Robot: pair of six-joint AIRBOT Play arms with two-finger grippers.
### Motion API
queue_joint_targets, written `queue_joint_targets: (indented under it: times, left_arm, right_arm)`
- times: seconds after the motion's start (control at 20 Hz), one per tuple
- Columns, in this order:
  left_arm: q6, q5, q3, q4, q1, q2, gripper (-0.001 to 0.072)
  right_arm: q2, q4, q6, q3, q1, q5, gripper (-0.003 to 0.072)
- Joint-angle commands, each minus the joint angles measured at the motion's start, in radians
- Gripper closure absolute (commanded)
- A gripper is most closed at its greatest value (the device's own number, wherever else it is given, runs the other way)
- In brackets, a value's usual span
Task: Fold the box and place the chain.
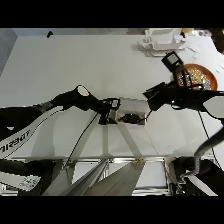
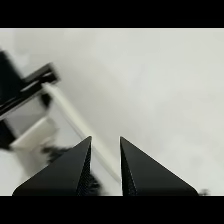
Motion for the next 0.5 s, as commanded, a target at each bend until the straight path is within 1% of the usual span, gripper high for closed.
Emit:
queue_joint_targets:
  times: [0.0,0.1,0.15,0.25,0.3,0.45]
  left_arm:
    - [0.000,0.000,0.001,0.000,0.001,0.000,0.0700]
    - [0.000,0.000,0.001,0.000,0.001,0.000,0.0700]
    - [0.000,0.000,0.001,0.000,0.001,0.000,0.0700]
    - [0.000,0.000,0.001,0.000,0.001,0.000,0.0700]
    - [0.000,0.000,0.001,0.000,0.001,0.000,0.0700]
    - [0.000,0.000,0.001,0.000,0.001,0.000,0.0700]
  right_arm:
    - [-0.007,-0.219,0.176,0.030,-0.076,-0.029,0.0507]
    - [-0.053,-0.222,0.230,0.029,-0.153,-0.027,0.0506]
    - [-0.081,-0.222,0.247,0.029,-0.175,-0.025,0.0484]
    - [-0.154,-0.223,0.245,0.029,-0.184,-0.007,0.0299]
    - [-0.197,-0.222,0.244,0.029,-0.184,0.005,0.0267]
    - [-0.316,-0.222,0.245,0.029,-0.184,0.025,0.0271]
